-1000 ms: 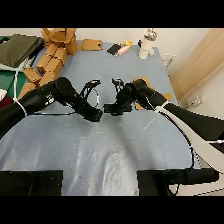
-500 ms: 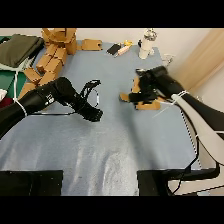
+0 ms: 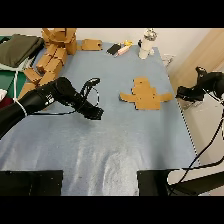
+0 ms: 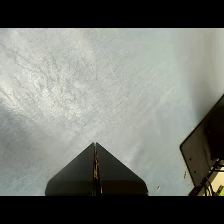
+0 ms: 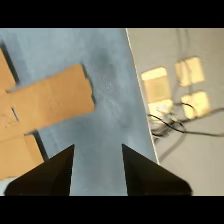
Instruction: Fold the box.
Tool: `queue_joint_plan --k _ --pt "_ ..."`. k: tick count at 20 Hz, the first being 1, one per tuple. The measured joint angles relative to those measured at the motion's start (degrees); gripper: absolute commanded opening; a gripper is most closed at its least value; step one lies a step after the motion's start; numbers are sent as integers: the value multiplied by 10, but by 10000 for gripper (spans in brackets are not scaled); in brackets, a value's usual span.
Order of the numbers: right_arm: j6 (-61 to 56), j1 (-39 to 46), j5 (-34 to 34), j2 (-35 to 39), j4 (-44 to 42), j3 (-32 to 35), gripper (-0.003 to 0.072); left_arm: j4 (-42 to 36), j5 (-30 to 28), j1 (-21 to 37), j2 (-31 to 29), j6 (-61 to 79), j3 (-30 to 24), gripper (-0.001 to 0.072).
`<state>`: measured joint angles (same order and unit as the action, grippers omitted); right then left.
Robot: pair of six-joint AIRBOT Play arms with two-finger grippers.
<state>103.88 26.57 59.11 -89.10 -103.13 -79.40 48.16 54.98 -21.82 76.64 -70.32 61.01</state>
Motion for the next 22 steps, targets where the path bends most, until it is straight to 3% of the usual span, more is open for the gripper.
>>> queue_joint_plan --k 5,9,12,15,16,22 --pt "130 50 46 -115 -161 -98 460 -32 -7 0 0 0 0 10" --pt "168 46 95 -194 -214 -163 457 -50 -9 0 0 0 0 10" --pt "184 35 116 -221 -230 -186 330 -56 -9 0 0 0 0 10" --pt "204 20 154 -231 -237 -201 130 -61 -8 0 0 0 0 10" --pt "212 14 171 -233 -238 -204 -2 -64 -6 0 0 0 0 10" --pt "224 -24 254 -229 -272 -198 -2 -75 24 11 0 13 4 11"
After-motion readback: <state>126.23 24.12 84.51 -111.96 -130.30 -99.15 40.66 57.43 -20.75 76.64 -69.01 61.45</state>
